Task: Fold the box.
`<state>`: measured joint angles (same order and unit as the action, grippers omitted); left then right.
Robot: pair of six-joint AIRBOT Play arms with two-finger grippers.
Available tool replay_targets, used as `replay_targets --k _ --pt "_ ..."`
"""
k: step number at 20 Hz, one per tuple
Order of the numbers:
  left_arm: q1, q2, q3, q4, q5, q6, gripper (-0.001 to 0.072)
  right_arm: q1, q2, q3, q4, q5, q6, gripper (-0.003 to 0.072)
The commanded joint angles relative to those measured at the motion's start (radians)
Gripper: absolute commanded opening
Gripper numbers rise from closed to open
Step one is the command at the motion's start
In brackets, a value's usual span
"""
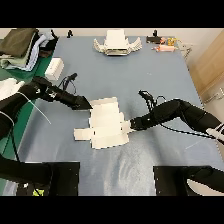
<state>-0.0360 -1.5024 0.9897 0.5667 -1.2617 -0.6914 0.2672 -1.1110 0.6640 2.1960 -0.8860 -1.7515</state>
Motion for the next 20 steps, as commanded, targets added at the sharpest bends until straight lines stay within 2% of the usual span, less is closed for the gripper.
replay_targets --k 1,5,6,7,11,13,18,20 --pt "-0.084 -0.080 0.056 -0.006 -0.005 0.091 0.0597 0.003 0.001 -0.002 0.000 0.005 0.001 0.0005" --pt "-0.143 -0.119 0.111 0.018 -0.036 0.130 0.0570 0.003 0.001 -0.002 0.000 -0.001 0.001 0.0005" --pt "-0.145 -0.119 0.116 0.020 -0.038 0.142 0.0337 0.003 0.001 -0.002 0.000 -0.002 0.001 0.0005" --pt "-0.145 -0.119 0.120 0.021 -0.042 0.154 0.0176 0.003 0.001 -0.002 0.000 -0.002 0.001 0.0005" --pt "-0.145 -0.119 0.121 0.039 -0.063 0.184 0.0164 0.003 0.001 -0.002 0.000 -0.002 0.001 0.0005" --pt "-0.145 -0.119 0.121 0.039 -0.072 0.211 0.0014 0.003 0.001 -0.002 0.000 -0.001 0.001 0.0005" --pt "-0.145 -0.118 0.121 0.038 -0.082 0.225 0.0015 0.001 0.001 -0.001 -0.008 0.004 0.000 0.0005" --pt "-0.145 -0.118 0.121 0.039 -0.092 0.246 0.0014 0.000 0.001 0.000 -0.061 0.011 0.000 0.0013"
